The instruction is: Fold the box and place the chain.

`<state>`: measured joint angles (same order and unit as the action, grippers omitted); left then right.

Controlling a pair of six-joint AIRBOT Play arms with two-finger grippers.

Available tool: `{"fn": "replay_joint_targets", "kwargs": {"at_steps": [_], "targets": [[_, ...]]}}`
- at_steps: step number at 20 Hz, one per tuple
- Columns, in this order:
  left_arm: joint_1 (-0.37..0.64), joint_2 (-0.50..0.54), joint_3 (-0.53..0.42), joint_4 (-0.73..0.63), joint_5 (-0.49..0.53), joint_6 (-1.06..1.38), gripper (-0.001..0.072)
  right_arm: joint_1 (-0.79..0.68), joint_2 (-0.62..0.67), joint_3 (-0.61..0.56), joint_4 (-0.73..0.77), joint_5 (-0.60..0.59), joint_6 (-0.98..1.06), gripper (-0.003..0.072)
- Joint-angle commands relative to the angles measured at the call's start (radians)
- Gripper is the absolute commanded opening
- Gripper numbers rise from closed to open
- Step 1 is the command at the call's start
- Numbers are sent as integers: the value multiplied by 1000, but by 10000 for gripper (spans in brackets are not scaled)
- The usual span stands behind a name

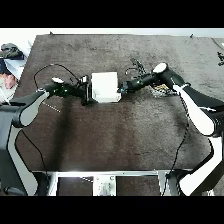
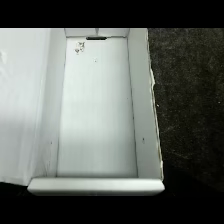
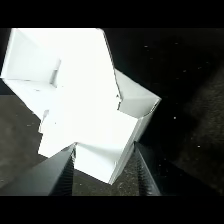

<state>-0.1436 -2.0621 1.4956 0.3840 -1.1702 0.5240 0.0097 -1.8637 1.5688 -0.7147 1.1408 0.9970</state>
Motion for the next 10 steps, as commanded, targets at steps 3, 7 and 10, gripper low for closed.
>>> {"fn": "replay_joint_targets", "kwargs": {"at_steps": [3, 7, 10], "targets": [[0, -1, 0, 0, 0, 0, 467, 77, -1, 89, -191, -4, 97, 418], [0, -1, 0, 0, 0, 0, 467, 126, -5, 113, -311, -6, 134, 418], [0, -1, 0, 0, 0, 0, 467, 150, -9, 119, -370, -28, 189, 418]]}}
